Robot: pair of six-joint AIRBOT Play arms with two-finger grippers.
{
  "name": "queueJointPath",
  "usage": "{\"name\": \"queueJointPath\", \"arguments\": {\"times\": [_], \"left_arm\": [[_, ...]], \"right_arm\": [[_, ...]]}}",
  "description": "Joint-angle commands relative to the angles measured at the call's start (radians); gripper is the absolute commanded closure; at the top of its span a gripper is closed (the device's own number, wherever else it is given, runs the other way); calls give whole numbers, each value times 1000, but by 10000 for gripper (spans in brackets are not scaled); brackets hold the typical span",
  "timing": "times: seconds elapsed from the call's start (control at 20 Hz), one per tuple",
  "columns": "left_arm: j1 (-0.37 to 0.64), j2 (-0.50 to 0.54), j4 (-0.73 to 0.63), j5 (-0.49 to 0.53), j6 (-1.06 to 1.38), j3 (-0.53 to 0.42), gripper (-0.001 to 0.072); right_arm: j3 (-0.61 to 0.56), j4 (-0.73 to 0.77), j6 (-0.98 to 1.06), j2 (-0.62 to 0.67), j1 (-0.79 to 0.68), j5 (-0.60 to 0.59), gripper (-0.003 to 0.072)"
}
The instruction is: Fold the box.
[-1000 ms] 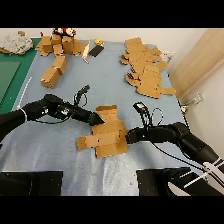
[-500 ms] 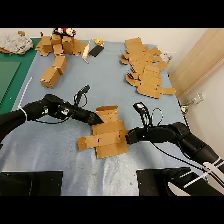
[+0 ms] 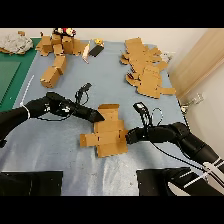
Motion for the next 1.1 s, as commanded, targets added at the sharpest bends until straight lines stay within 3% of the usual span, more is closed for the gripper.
{"name": "queueJointPath", "arguments": {"times": [0.0, 0.15, 0.2, 0.25, 0.3, 0.8, 1.05], "left_arm": [[0, -5, 12, -11, -5, 15, 476], [0, -13, 71, -16, -32, 15, 473], [0, -14, 81, -14, -34, 15, 387], [0, -14, 84, -5, -37, 15, 252], [0, -14, 84, 3, -43, 15, 241], [42, -15, 23, 42, -60, 15, 241], [40, -28, 29, -32, -56, 15, 241]], "right_arm": [[0, 0, 0, 0, 1, -1, 685], [0, 0, 0, 0, 1, -1, 686], [0, 0, 0, 0, 1, -1, 685], [0, 0, 0, 0, 1, -1, 686], [0, 0, 0, 0, 1, -1, 686], [0, -10, 0, 0, 1, -2, 685], [0, -15, 0, 0, 1, -2, 685]]}}
